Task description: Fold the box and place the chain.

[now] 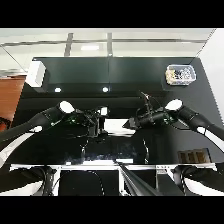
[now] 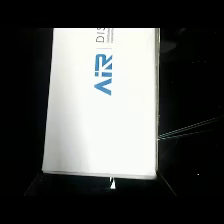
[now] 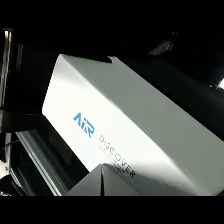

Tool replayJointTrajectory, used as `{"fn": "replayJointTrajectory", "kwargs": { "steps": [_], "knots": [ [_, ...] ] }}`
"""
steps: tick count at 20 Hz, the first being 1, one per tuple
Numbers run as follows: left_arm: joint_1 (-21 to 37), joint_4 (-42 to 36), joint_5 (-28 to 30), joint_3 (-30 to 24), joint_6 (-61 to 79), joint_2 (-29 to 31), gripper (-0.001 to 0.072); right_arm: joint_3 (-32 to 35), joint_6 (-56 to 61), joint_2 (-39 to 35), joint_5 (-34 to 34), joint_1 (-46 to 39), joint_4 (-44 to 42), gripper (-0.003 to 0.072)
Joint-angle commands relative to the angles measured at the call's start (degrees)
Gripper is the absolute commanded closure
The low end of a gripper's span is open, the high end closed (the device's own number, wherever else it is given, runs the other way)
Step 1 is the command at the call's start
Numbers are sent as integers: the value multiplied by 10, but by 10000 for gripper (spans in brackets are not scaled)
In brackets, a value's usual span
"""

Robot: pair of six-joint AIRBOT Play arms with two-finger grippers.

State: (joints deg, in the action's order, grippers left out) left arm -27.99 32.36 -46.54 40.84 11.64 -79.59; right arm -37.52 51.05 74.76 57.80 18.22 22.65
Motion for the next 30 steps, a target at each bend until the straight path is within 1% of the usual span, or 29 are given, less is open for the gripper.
{"fn": "replayJointTrajectory", "kwargs": {
  "steps": [1, 7, 8, 10, 12, 14, 15, 16, 17, 19, 20, 21, 22, 24, 26, 28, 30],
  "knots": [
    [0, -1, 0, 1, -1, 0, 376, 0, 4, 12, -27, 2, 20, 682],
    [0, -1, 0, 1, -1, 0, 376, -1, 3, 11, -22, 1, 20, 681],
    [0, -1, 0, 1, -1, 0, 376, -4, -2, 8, -6, -3, 20, 681],
    [0, -1, 0, 1, -1, 0, 376, -18, -5, -7, 54, -25, 21, 680],
    [1, -12, 0, 1, -3, 0, 376, -37, -4, -37, 125, -64, 35, 676],
    [1, -33, 19, 1, -20, 0, 362, -45, -2, -81, 163, -114, 65, 676],
    [1, -33, 22, 3, -21, 0, 273, -45, 6, -106, 171, -142, 85, 676],
    [1, -28, 23, 5, -21, 1, 112, -45, 17, -127, 175, -166, 107, 676],
    [1, -14, 22, 9, -21, 4, -11, -45, 28, -146, 181, -191, 128, 676],
    [1, 24, 10, 22, -21, 22, -10, -45, 34, -176, 203, -237, 155, 676],
    [1, 21, 7, 28, -21, 35, -10, -45, 34, -184, 211, -256, 159, 676],
    [0, -3, -2, 32, -21, 46, -10, -44, 34, -189, 214, -272, 159, 676],
    [-2, -44, -10, 37, -20, 54, -10, -44, 34, -189, 210, -280, 158, 676],
    [-18, -98, -17, 58, -23, 51, -7, -44, 34, -189, 184, -282, 157, 676],
    [-42, -99, -12, 92, -62, 26, -6, -44, 37, -189, 155, -282, 153, 676],
    [-61, -98, -21, 135, -82, -17, -6, -44, 37, -189, 136, -282, 153, 676],
    [-71, -82, -21, 172, -92, -60, -6, -44, 37, -189, 128, -282, 153, 676]
  ]
}}
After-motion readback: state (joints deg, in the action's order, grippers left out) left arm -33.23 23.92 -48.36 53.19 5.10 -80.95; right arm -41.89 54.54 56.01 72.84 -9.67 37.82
